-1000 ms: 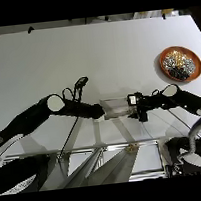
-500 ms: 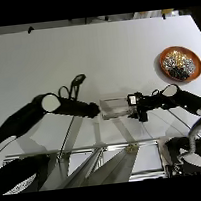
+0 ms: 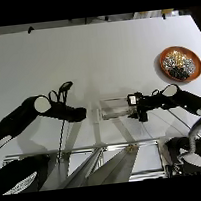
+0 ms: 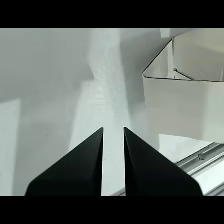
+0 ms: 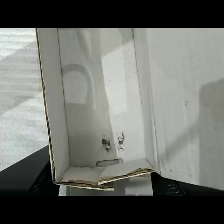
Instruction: Fold the box and place the chain.
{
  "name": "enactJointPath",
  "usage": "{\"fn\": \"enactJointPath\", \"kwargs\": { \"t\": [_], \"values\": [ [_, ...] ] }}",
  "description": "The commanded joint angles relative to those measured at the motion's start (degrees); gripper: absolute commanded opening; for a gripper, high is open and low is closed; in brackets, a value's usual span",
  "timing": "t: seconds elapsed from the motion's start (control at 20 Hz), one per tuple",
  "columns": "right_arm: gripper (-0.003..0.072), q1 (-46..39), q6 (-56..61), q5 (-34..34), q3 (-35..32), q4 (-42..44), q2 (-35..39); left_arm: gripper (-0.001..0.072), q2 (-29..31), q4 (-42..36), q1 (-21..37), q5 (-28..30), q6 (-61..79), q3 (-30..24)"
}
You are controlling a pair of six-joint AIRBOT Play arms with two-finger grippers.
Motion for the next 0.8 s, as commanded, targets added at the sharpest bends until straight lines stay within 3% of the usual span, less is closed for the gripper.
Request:
{"fn": "enactJointPath", "kwargs": {
  "t": [0.0,0.2,0.75],
  "values": [
    [0.0354,0.02,0.04,0.02,0.0,0.02,0.02,0.013,-4.76,-8.92,-2.21,4.52,6.71,-0.83],
    [0.0354,0.04,0.02,0.04,0.0,0.02,0.02,0.0132,-5.81,-17.79,-4.72,7.69,13.03,-0.74],
    [0.0354,0.02,0.02,0.07,0.0,0.0,0.02,0.0154,-1.73,-18.88,-6.91,11.52,12.57,0.31]
  ]
}}
